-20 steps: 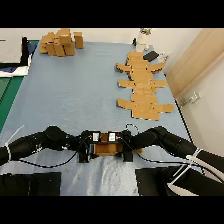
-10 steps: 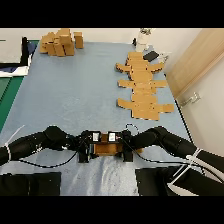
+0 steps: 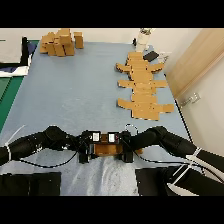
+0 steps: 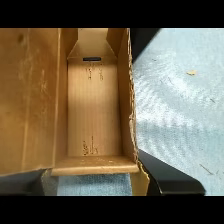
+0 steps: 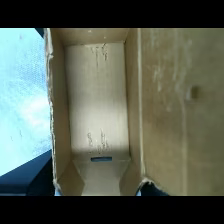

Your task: Fold the box.

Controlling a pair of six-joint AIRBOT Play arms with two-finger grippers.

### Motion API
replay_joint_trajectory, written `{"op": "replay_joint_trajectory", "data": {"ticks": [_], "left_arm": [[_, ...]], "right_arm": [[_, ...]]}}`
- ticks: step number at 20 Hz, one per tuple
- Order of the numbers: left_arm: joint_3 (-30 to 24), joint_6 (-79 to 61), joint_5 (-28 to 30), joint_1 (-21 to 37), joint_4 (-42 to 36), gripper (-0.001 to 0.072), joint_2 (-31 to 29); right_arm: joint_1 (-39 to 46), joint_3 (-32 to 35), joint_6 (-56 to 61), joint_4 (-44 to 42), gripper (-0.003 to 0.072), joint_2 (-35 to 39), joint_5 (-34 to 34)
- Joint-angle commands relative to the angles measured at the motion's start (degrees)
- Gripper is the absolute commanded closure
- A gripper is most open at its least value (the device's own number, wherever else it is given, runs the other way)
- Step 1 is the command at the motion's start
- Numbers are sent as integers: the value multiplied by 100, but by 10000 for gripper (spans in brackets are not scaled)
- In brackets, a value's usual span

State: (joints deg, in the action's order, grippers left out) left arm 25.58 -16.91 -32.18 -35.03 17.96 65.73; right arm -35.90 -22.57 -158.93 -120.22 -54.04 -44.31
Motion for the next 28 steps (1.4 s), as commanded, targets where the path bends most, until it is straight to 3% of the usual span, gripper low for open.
{"op": "replay_joint_trajectory", "data": {"ticks": [1, 7, 12, 18, 21, 28], "left_arm": [[7, -4, 13, 0, 4, 335, 0], [7, -4, 15, 0, 4, 335, 0], [7, -4, 13, 0, 4, 335, 0], [7, -4, 13, 0, 4, 335, 0], [7, -4, 13, 0, 4, 335, 0], [7, -4, 11, 0, 4, 335, 0]], "right_arm": [[13, -118, 79, 31, -26, 175, -341], [24, -197, 1045, 802, -25, 459, -470], [22, -437, 2658, 1161, -23, 953, -1082], [22, -817, 5337, 140, -20, 1700, -2083], [-35, -817, 6249, -483, -20, 1882, -2035], [-208, -817, 9012, -514, -9, 1862, -1204]]}}
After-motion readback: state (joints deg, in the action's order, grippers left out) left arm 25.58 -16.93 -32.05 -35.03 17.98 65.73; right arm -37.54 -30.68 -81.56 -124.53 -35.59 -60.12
